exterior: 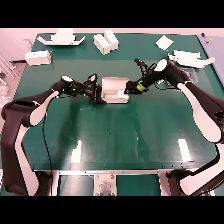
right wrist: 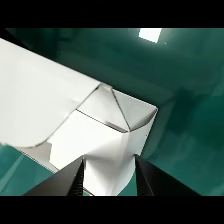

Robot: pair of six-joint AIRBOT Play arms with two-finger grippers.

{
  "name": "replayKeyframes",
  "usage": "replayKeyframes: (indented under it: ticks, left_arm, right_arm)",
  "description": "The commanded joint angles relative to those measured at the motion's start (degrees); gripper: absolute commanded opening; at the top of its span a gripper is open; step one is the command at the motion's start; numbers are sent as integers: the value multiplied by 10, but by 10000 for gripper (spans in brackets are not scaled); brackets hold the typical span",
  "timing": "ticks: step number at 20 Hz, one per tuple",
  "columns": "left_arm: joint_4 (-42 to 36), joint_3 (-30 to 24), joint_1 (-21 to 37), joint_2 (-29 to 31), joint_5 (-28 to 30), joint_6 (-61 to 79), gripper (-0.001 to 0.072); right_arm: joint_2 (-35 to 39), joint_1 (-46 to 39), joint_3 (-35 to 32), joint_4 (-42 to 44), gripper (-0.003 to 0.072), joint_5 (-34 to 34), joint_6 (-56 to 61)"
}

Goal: Fold the box and place the chain.

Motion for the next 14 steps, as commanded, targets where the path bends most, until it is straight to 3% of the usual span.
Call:
replayKeyframes:
  ticks: [1, 14]
  left_arm:
    - [0, 0, 0, 0, -2, 0, 477]
    - [0, 0, 0, 0, -3, -2, 477]
  right_arm:
    - [0, 12, 3, -40, 379, 0, 42]
    - [-10, 57, 5, -92, 377, -28, 111]
